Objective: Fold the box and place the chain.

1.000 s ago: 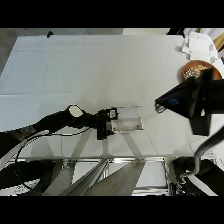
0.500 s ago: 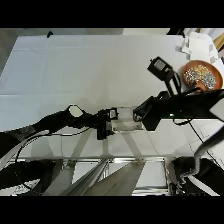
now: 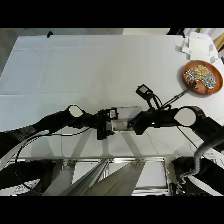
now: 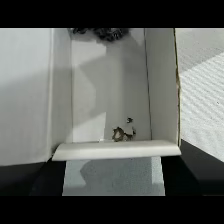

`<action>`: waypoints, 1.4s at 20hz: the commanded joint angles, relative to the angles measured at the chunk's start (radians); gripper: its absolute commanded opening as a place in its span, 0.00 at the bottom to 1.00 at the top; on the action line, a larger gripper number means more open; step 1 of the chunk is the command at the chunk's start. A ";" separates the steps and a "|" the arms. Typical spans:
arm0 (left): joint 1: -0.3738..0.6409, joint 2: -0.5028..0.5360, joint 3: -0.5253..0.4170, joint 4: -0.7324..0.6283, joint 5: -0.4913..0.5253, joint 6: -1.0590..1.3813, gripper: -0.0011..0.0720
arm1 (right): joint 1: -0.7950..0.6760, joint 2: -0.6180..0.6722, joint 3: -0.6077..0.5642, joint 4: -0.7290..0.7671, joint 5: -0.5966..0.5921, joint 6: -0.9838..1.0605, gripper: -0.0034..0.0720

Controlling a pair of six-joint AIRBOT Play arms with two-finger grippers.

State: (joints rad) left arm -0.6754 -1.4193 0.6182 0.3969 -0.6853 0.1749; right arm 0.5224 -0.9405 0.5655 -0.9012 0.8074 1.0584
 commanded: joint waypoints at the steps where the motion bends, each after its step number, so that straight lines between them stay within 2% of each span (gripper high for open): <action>1: 0.001 0.000 0.000 0.000 0.000 0.000 0.19 | 0.001 -0.088 -0.024 0.031 -0.053 -0.050 0.06; 8: 0.001 0.000 0.000 0.000 0.000 0.000 0.19 | 0.028 -0.146 -0.024 0.042 -0.067 -0.077 0.07; 12: 0.001 0.000 0.000 0.000 0.000 0.000 0.19 | 0.054 -0.127 -0.023 0.041 -0.062 -0.076 0.34; 14: 0.001 0.000 0.000 0.000 0.000 0.000 0.19 | 0.054 -0.068 -0.022 0.007 -0.035 -0.075 0.36; 16: 0.001 0.000 0.000 0.000 0.000 0.000 0.19 | 0.035 0.031 -0.008 -0.096 0.025 -0.047 0.36; 17: 0.001 0.000 0.000 0.000 0.000 0.000 0.19 | 0.008 0.082 0.007 -0.163 0.069 0.001 0.36; 18: 0.001 0.000 0.000 0.000 0.000 0.000 0.19 | -0.037 0.134 0.024 -0.246 0.110 0.070 0.42; 19: 0.001 0.000 0.000 0.000 0.000 0.000 0.19 | -0.098 0.178 0.041 -0.329 0.145 0.135 0.52; 22: 0.001 0.000 0.000 0.000 0.000 0.000 0.19 | -0.332 0.247 0.062 -0.473 0.165 0.232 0.52; 26: 0.001 0.000 0.000 0.000 0.000 0.000 0.19 | -0.591 0.188 0.062 -0.487 0.080 0.353 0.53; 28: 0.001 0.000 0.000 0.000 0.000 0.000 0.19 | -0.631 0.122 0.062 -0.494 0.022 0.354 0.66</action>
